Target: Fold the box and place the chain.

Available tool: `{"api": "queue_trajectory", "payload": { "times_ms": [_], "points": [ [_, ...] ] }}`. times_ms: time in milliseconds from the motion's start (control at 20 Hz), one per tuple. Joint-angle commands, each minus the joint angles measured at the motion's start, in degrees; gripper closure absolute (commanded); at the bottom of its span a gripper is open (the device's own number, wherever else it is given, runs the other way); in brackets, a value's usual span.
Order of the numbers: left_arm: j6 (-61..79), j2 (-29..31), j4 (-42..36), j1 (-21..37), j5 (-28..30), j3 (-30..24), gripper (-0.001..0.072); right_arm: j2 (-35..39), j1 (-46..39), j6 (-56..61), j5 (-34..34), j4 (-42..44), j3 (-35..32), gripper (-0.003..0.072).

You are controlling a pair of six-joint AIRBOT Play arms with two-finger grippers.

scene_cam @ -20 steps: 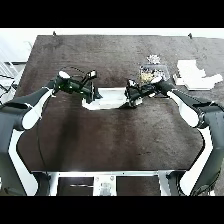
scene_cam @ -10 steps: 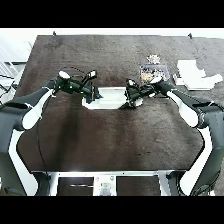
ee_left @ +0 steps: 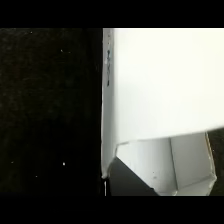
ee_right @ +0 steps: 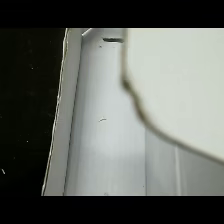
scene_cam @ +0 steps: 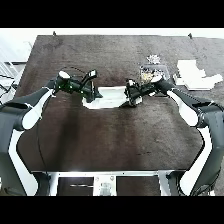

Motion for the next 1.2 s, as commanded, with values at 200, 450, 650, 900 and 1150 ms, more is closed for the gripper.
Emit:
{"api": "queue_trajectory", "payload": {
  "times_ms": [200,450,650,900,1150],
  "points": [
    [0.42,-0.02,0.24,0.04,2.29,0.07,0.0690,-1.49,-0.13,2.51,1.01,0.26,1.92,0.0028],
    [0.46,-0.02,0.26,0.04,2.43,0.07,0.0690,-2.91,-0.44,2.93,2.10,1.29,2.97,0.0111],
    [0.46,-0.02,0.28,0.04,2.38,0.04,0.0690,-2.91,-0.44,2.91,2.10,1.29,2.97,0.0110],
    [0.46,-0.02,0.26,0.04,2.40,0.04,0.0690,-2.91,-0.42,2.91,2.03,1.33,2.97,0.0110],
    [0.46,-0.02,0.00,0.04,2.43,0.04,0.0690,-2.91,-0.44,2.93,2.05,1.36,2.97,0.0110]
  ]
}}
